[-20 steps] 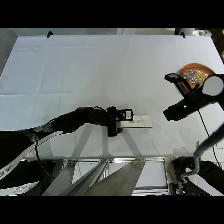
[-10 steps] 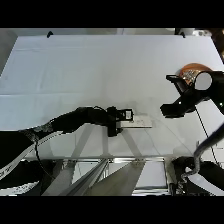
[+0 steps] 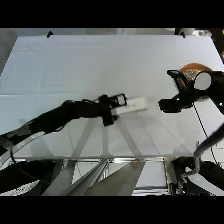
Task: Fold the box and place the chain.
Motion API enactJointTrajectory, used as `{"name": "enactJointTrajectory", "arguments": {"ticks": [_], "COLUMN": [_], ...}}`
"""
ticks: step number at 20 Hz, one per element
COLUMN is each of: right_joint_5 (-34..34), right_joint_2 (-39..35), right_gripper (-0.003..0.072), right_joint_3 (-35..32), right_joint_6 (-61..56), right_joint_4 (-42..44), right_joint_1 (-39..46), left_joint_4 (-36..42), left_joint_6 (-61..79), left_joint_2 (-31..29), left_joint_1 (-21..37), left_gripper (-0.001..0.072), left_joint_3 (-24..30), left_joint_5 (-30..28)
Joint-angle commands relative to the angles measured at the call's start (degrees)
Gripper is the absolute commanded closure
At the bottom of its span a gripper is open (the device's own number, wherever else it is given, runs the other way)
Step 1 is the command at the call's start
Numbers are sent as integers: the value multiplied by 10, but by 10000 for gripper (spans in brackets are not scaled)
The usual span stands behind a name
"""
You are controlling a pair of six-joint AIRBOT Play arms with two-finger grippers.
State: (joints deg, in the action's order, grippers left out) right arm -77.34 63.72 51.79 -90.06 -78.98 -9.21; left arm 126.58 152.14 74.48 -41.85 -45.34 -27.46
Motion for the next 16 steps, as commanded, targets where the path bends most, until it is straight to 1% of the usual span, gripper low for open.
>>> {"name": "enactJointTrajectory", "arguments": {"ticks": [1, 3, 5, 8, 10, 11, 13, 14, 16], "right_joint_5": [10, 25, 36, 36, 34, 34, 34, 34, 34], "right_joint_2": [0, 0, 0, 0, 0, 0, 0, 0, 0], "right_gripper": [668, 668, 668, 668, 668, 668, 668, 668, 668], "right_joint_3": [1, 1, 1, 1, 1, 1, 1, 1, 1], "right_joint_6": [-1, -1, -1, -1, -1, -1, -1, -1, -1], "right_joint_4": [3, 4, 4, 4, 4, 4, 4, 4, 4], "right_joint_1": [0, 0, 0, 0, 0, 0, 0, 0, 0], "left_joint_4": [-101, -140, -160, -162, -179, -199, -270, -307, -338], "left_joint_6": [-172, -238, -276, -314, -341, -352, -394, -417, -431], "left_joint_2": [-48, -57, -62, -61, -61, -61, -56, -49, -36], "left_joint_1": [108, 203, 307, 447, 527, 559, 608, 623, 637], "left_gripper": [703, 703, 703, 703, 704, 704, 704, 704, 703], "left_joint_3": [0, 0, 0, 0, 0, 0, 1, 2, 8], "left_joint_5": [-11, -53, -91, -116, -129, -136, -157, -173, -193]}}
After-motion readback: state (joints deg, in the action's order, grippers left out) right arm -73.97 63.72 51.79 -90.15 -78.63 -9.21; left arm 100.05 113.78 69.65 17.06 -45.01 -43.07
